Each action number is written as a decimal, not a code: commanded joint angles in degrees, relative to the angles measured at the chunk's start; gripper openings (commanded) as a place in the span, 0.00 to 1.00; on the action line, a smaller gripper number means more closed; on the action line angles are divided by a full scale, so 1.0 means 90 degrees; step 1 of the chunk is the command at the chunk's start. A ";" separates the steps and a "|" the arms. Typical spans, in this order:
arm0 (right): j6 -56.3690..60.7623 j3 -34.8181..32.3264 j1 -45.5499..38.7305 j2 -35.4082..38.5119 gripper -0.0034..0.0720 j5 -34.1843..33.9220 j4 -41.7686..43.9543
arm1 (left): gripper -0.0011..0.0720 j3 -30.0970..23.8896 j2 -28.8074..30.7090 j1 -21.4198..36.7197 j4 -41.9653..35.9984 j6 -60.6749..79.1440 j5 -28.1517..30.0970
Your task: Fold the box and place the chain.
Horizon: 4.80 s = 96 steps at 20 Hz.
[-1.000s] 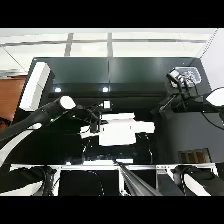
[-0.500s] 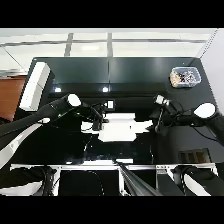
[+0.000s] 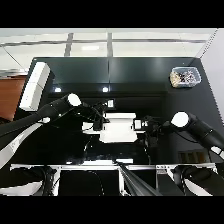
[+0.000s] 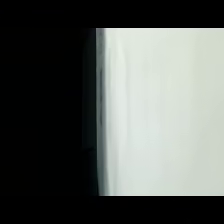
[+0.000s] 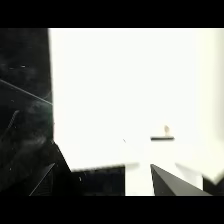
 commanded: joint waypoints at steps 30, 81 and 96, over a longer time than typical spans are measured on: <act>-0.0432 0.0248 -0.0384 -0.0095 0.94 -0.0877 0.1144 | 0.05 0.0005 -0.0131 -0.0005 -0.0027 0.0000 0.0010; -0.1688 0.0245 -0.0197 -0.1469 0.67 -0.1132 0.1569 | 0.05 0.0005 -0.0131 -0.0002 -0.0024 -0.0002 -0.0012; -0.1693 0.0243 -0.0197 -0.1469 0.06 -0.1107 0.1557 | 0.12 -0.0058 0.1627 0.0651 0.1664 -0.5039 -0.2771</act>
